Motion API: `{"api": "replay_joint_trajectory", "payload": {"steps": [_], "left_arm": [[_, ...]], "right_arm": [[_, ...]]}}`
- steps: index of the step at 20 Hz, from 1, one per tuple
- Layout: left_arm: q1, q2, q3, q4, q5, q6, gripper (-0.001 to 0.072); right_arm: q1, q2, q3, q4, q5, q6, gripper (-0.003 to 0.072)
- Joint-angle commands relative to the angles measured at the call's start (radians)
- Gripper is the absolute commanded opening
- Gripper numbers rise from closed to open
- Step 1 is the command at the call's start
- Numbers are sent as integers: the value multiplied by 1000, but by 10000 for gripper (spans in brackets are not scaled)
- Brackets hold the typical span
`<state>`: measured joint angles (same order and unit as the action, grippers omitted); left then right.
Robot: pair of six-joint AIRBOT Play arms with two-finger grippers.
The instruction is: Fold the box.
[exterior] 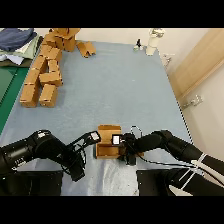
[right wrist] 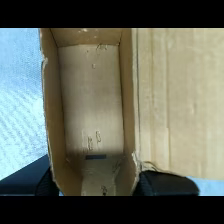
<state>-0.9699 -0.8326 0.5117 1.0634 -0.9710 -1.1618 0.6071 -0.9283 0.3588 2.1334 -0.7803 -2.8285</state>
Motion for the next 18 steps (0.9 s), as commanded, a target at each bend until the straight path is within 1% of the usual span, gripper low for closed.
{"api": "replay_joint_trajectory", "payload": {"steps": [1,2,3,6,8,9,11,14,16,18], "left_arm": [[39,1,-37,-31,115,320,114],[39,-8,-44,-31,187,332,486],[45,-12,-64,-31,283,343,686],[40,-18,-134,-56,496,490,687],[41,-18,-170,-113,591,597,694],[41,-18,-179,-140,605,634,694],[41,-18,-183,-181,603,663,694],[41,-22,-183,-219,608,711,694],[41,-51,-183,-261,624,754,694],[41,-83,-182,-335,622,844,694]], "right_arm": [[0,1,-1,0,0,0,503],[0,1,-1,0,0,0,503],[0,1,-1,0,0,0,503],[0,1,-1,-1,-2,0,503],[0,1,-1,-1,-3,0,503],[0,1,-1,-1,-3,0,503],[0,1,-1,-1,-3,0,503],[0,1,-1,-1,-3,0,503],[0,1,-1,-1,-3,0,503],[0,1,-1,-2,-3,0,503]]}}
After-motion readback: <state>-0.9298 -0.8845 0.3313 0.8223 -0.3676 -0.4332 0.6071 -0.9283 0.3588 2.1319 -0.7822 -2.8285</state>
